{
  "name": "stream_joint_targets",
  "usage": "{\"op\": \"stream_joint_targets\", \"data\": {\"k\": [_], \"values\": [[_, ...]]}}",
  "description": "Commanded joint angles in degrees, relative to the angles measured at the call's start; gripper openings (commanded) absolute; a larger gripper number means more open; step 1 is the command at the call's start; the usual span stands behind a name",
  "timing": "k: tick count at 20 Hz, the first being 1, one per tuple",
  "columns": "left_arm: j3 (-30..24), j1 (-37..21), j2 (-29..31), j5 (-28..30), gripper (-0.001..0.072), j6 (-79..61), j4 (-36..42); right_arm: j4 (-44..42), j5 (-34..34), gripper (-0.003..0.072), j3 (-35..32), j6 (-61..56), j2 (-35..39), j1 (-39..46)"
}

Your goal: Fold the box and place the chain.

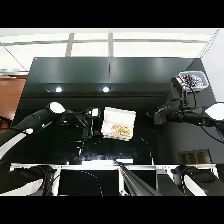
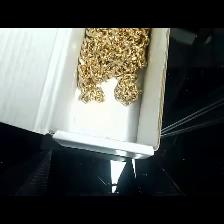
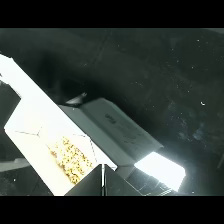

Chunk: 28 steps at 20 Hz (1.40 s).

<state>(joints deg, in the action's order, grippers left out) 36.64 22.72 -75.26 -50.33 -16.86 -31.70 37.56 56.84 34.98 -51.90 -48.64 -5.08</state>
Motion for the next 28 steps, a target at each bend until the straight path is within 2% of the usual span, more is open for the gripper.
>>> {"op": "stream_joint_targets", "data": {"k": [1,12,16,23,28], "values": [[1.0,0.2,-0.7,-1.1,0.0710,1.8,-1.9,0.0,0.0,0.0015,0.0,0.0,0.0,0.0],[1.1,2.0,-0.8,-2.4,0.0700,-4.6,-1.3,0.0,0.2,0.0015,0.0,0.0,0.0,0.0],[1.1,2.6,-0.8,-2.7,0.0701,-4.3,-1.2,0.0,0.3,0.0015,0.0,0.0,0.0,0.0],[1.1,2.7,-0.8,0.5,0.0701,0.8,-0.7,0.0,0.7,0.0016,0.0,0.0,0.0,0.0],[1.8,3.3,-0.8,-1.3,0.0700,0.8,-0.8,0.0,0.7,0.0016,0.0,0.0,0.0,0.0]]}}
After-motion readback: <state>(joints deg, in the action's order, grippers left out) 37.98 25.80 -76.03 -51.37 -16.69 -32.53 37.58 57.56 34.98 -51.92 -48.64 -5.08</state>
